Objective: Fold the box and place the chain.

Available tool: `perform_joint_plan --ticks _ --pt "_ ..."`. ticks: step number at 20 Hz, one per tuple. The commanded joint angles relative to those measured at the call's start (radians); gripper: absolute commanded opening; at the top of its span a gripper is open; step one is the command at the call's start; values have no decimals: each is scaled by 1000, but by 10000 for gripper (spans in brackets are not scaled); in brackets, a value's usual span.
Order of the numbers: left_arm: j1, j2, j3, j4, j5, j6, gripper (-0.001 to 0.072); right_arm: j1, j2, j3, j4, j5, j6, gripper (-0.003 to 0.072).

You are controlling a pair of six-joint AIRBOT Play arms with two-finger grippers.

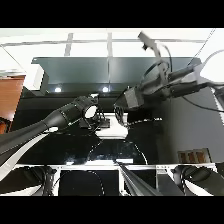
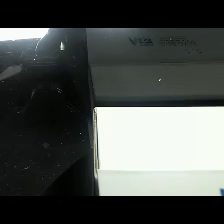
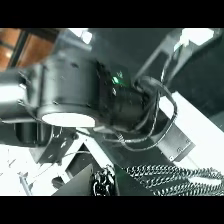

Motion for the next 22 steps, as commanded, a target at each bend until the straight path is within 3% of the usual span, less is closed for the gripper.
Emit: perform_joint_plan --ticks 1,6,10,11,12,13,14,18,20,22 --pt "1 0 0 0 0 0 27 7 0 -132 16 -73 -27 11" --pt "1 0 0 0 0 0 26 8 -2 -360 -33 -313 6 12" --pt "1 0 0 0 0 0 26 8 -13 -452 -36 -367 7 16" --pt "1 0 0 0 0 0 27 8 -13 -454 -36 -365 6 38" --pt "1 0 0 0 0 0 27 7 -13 -454 -36 -364 7 247" --pt "1 0 0 0 1 0 27 7 -13 -454 -38 -347 6 396" --pt "1 0 0 0 1 0 26 -3 -13 -452 -49 -305 6 452" --pt "1 0 0 0 0 0 26 -164 58 -442 -126 5 -94 453" --pt "1 0 0 0 0 0 27 -224 152 -467 -294 -10 -115 453" --pt "1 0 0 0 -1 0 26 -230 225 -566 -356 -152 -204 455"
